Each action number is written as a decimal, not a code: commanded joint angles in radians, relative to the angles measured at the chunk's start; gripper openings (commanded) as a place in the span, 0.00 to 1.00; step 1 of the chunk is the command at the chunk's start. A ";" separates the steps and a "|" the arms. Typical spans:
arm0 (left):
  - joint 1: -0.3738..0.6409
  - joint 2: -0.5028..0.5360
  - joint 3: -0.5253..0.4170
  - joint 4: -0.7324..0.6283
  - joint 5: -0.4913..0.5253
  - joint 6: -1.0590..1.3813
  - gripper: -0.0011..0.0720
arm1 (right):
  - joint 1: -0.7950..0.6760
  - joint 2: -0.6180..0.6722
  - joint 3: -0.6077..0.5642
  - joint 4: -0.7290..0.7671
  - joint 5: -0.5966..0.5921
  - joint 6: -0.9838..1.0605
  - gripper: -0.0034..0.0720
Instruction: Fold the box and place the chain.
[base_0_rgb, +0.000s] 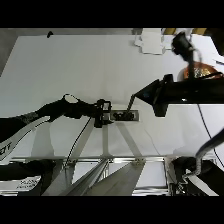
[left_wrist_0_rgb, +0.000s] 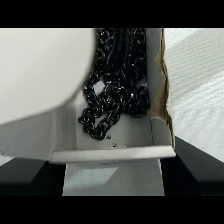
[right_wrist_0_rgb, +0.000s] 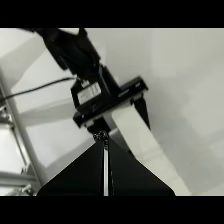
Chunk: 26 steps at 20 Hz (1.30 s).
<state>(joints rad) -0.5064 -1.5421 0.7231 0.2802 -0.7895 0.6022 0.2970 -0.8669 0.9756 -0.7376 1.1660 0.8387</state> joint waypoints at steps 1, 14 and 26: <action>0.000 0.000 0.000 0.000 0.000 0.000 0.31 | 0.001 -0.077 -0.008 -0.024 0.052 0.002 0.07; 0.000 0.000 0.000 0.000 0.000 0.000 0.31 | 0.001 -0.359 0.041 -0.035 0.019 -0.198 0.09; 0.000 0.000 0.000 0.000 0.000 0.000 0.31 | 0.140 -0.435 0.001 -0.099 0.023 -0.402 0.39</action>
<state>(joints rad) -0.5064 -1.5421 0.7231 0.2806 -0.7895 0.6025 0.3866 -1.2987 0.9909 -0.8257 1.1847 0.4992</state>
